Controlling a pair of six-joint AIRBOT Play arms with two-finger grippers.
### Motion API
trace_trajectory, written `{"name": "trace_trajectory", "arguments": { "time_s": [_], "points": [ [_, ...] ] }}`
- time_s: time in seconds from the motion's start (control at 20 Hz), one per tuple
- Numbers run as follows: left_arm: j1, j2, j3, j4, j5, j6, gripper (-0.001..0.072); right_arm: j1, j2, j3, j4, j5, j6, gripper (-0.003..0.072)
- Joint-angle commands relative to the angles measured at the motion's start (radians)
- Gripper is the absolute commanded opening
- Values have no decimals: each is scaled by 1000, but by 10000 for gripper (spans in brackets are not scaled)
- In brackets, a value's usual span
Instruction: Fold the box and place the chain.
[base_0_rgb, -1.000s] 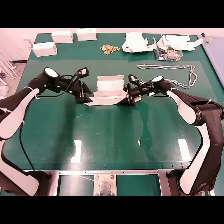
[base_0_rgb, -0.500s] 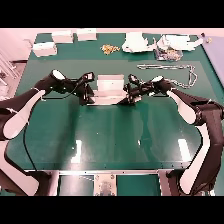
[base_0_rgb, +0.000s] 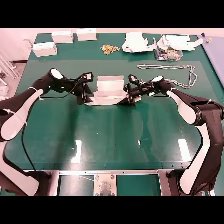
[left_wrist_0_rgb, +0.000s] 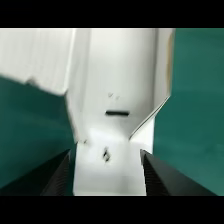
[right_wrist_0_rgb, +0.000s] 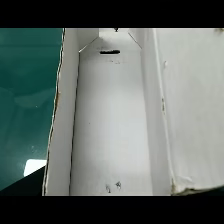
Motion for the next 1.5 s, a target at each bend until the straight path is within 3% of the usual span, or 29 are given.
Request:
{"name": "trace_trajectory", "arguments": {
  "time_s": [0.0,0.2,0.3,0.5,0.6,1.15,1.2,1.25,1.3,1.45],
  "points": [
    [-6,-5,1,-92,-24,52,506,1,0,0,0,0,0,582],
    [-21,-6,1,-87,-11,53,504,1,0,0,0,0,0,582],
    [-21,-6,1,-87,-4,55,394,1,0,0,0,0,0,581],
    [-22,-6,1,-94,-4,64,391,1,0,0,0,0,0,581],
    [-22,-8,0,-113,-3,86,307,1,0,0,0,0,0,581],
    [-23,-68,0,-304,-44,122,310,1,0,0,0,0,0,582],
    [-26,-70,0,-317,-47,126,332,1,0,0,0,0,0,581],
    [-35,-70,0,-320,-46,133,501,1,0,0,0,0,0,582],
    [-43,-70,0,-319,-41,140,547,1,0,0,0,0,0,582],
    [-43,-70,0,-311,-26,156,549,1,0,0,0,0,0,582]
  ]
}}
